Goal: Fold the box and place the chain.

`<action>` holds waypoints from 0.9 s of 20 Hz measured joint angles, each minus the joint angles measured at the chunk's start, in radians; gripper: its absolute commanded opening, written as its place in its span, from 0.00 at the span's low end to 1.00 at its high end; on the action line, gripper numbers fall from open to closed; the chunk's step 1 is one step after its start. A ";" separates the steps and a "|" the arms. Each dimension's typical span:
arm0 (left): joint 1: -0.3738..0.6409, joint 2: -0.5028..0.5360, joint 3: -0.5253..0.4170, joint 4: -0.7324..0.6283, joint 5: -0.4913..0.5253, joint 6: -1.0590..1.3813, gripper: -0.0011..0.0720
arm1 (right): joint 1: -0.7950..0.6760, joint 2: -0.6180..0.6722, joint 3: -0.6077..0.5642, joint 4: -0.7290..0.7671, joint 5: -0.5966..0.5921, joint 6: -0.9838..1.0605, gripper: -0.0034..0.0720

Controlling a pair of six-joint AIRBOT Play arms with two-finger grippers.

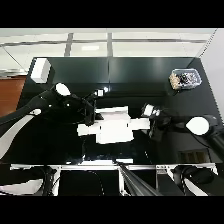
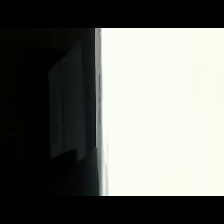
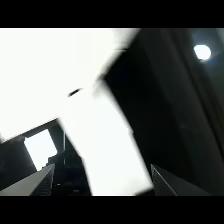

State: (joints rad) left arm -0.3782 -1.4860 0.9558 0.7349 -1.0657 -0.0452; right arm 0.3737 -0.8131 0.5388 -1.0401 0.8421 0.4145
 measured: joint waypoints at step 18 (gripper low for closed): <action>-0.029 0.004 -0.005 0.046 0.059 0.039 0.05 | 0.339 -0.244 -0.019 0.008 -0.259 -0.103 0.98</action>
State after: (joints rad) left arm -0.4076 -1.4822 0.9512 0.7807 -1.0065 -0.0067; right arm 0.7124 -1.0573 0.5198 -1.0325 0.5831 0.3115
